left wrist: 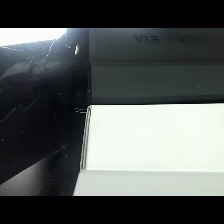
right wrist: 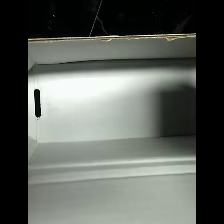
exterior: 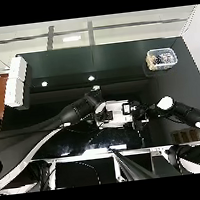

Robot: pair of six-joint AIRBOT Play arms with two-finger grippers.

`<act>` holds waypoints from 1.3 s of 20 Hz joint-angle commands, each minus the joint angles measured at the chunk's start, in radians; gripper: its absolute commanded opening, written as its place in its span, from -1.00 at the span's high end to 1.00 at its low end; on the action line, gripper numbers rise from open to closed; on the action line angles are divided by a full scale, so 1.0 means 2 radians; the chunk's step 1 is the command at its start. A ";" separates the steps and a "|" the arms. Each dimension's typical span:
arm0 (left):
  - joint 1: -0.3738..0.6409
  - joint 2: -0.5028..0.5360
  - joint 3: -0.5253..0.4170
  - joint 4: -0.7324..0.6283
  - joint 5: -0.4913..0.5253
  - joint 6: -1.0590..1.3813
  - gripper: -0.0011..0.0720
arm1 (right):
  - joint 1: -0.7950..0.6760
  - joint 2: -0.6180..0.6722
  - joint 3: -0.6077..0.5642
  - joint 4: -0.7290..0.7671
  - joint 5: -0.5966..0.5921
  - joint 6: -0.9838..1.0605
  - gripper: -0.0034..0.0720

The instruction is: Fold the box and place the chain.

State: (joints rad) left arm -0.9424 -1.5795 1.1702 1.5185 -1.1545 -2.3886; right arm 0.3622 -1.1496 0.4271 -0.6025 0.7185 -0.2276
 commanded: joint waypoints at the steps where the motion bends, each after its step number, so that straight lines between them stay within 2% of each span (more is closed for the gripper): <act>1: -0.001 -0.002 0.000 0.002 0.000 0.000 -0.28 | 0.001 0.000 0.000 0.000 0.000 0.000 -0.32; 2: -0.001 -0.002 0.000 0.001 0.000 0.001 -0.01 | 0.001 0.000 0.000 0.000 0.001 0.000 -0.32; 3: -0.001 -0.002 0.000 0.001 0.000 0.001 0.06 | 0.001 0.000 0.000 0.000 0.000 0.000 -0.32; 10: 0.000 -0.001 0.000 0.001 -0.004 0.001 0.07 | 0.001 0.000 0.000 0.000 0.000 0.000 -0.32; 12: 0.001 -0.001 0.001 0.002 -0.004 0.001 0.54 | 0.001 0.000 0.000 0.000 0.000 0.000 -0.32; 14: 0.002 -0.001 0.002 0.002 -0.003 0.001 0.59 | 0.001 0.000 0.000 0.000 0.000 0.000 -0.32; 15: 0.002 -0.001 0.003 0.002 -0.002 0.001 0.68 | 0.001 0.000 0.000 0.000 0.000 0.000 -0.32; 16: 0.002 -0.001 0.003 0.002 -0.001 0.001 0.89 | 0.001 0.000 0.000 0.000 0.000 0.000 -0.32; 20: 0.002 -0.001 0.003 0.002 -0.001 0.001 0.89 | 0.001 0.000 0.000 0.000 0.000 0.000 -0.33; 21: 0.002 -0.001 0.003 0.002 -0.001 0.001 0.89 | 0.001 0.000 0.000 0.001 0.000 0.001 -0.52; 22: 0.002 -0.001 0.003 0.002 -0.001 0.001 0.89 | 0.001 0.000 0.000 0.000 0.000 0.006 -0.78; 26: 0.002 -0.001 0.003 0.000 -0.009 0.001 0.89 | 0.000 0.008 0.002 -0.021 0.006 0.009 -0.78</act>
State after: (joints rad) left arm -0.9401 -1.5814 1.1748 1.5219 -1.1595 -2.3863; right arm 0.3622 -1.1446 0.4282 -0.6109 0.7200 -0.2184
